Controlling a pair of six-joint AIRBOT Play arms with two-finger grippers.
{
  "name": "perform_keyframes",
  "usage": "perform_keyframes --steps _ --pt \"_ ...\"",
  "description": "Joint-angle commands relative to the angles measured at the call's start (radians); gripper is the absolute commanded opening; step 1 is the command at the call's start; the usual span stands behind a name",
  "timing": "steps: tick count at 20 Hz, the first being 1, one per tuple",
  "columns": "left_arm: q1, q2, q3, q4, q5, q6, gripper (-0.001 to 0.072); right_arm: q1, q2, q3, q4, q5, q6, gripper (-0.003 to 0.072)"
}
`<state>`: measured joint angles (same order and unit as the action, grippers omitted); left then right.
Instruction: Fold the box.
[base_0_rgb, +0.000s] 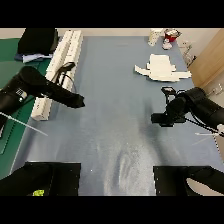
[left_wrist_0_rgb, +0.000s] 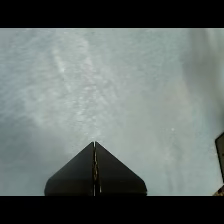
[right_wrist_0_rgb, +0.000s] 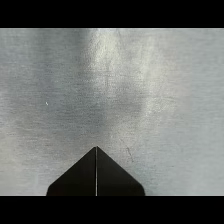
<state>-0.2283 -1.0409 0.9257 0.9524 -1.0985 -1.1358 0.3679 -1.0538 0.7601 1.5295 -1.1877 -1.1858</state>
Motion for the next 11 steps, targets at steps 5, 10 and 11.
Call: perform_keyframes --steps 5,10,11 --pt "-0.284 -0.006 -0.085 0.069 0.206 -0.095 0.0015 0.0 0.0 0.001 0.0 0.0 0.0 0.0003" --pt "-0.283 -0.005 -0.085 0.069 0.208 -0.095 0.0016 0.0 0.0 0.001 0.0 0.0 0.0 0.0003" --pt "-0.283 -0.005 -0.085 0.069 0.208 -0.094 0.0016 0.0 0.0 0.001 0.0 0.0 0.0 0.0003"
